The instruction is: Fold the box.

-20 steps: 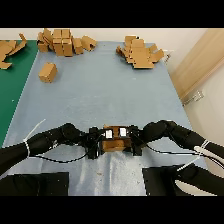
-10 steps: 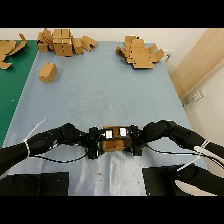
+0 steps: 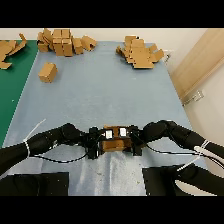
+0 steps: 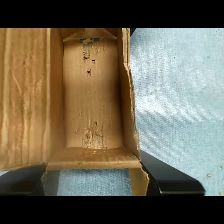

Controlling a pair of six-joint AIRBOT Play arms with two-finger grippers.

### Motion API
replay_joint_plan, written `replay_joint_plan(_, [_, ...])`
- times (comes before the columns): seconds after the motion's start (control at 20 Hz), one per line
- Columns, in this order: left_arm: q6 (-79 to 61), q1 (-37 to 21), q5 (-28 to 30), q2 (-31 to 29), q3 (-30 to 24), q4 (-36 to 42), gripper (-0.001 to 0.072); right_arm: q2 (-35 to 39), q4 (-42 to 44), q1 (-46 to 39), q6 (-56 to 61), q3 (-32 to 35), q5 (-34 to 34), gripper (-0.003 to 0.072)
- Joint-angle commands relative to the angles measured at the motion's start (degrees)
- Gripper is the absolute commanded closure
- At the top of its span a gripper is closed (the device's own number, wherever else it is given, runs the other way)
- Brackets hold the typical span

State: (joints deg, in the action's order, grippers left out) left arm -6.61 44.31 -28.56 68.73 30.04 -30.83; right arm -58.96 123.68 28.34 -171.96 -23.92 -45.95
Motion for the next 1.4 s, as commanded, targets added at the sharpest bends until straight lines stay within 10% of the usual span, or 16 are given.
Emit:
replay_joint_plan(0.0, [0.0, 0.0, 0.1, 0.0, 0.0, 0.0, 0.019, 0.0, 0.0, 0.0, 0.0, 0.0, 0.0, 0.018])
replay_joint_plan(1.0, [0.0, 0.0, 0.1, 0.0, 0.0, 0.0, 0.019, 0.0, -0.2, 0.0, 0.0, 0.0, 0.4, 0.0175])
replay_joint_plan(1.1, [0.0, 0.0, 0.1, 0.0, 0.0, 0.0, 0.019, 0.3, -0.5, -0.1, 0.1, -0.4, -3.5, -0.0032])
replay_joint_plan(1.35, [0.0, 0.0, 0.1, 0.0, 0.0, 0.0, 0.019, 2.2, -9.4, -3.3, 17.7, -1.2, -13.3, -0.0032])
